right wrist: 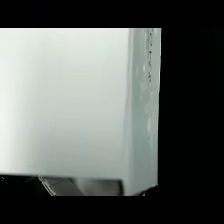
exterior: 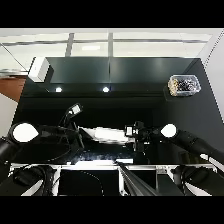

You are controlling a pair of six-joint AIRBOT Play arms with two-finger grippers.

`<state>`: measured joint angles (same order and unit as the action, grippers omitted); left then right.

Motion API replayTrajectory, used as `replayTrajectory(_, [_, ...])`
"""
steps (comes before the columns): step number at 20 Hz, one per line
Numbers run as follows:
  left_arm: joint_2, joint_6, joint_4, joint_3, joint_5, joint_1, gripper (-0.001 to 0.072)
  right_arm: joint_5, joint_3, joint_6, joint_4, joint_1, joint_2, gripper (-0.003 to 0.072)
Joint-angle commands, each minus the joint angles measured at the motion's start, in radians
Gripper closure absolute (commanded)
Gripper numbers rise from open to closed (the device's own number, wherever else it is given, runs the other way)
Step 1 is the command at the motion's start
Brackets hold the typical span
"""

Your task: Fold the box and place the chain.

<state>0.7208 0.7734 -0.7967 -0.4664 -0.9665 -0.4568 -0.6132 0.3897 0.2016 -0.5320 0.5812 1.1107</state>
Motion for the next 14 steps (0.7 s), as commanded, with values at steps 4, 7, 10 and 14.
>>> replayTrajectory(4, [0.060, -0.039, 0.077, 0.035, 0.324, -0.077, 0.0685, -0.001, 0.000, 0.000, 0.000, 0.000, 0.000, 0.0272])
replayTrajectory(7, [0.085, -0.047, 0.075, 0.035, 0.327, -0.107, 0.0686, -0.001, 0.000, 0.000, 0.000, 0.000, 0.000, 0.0272])
replayTrajectory(10, [0.083, -0.049, 0.053, 0.035, 0.342, -0.107, 0.0686, -0.001, 0.000, 0.000, 0.000, 0.000, 0.000, 0.0271])
replayTrajectory(14, [0.083, -0.048, 0.049, 0.030, 0.313, -0.107, 0.0685, -0.001, 0.000, 0.000, 0.000, 0.000, 0.000, 0.0272])
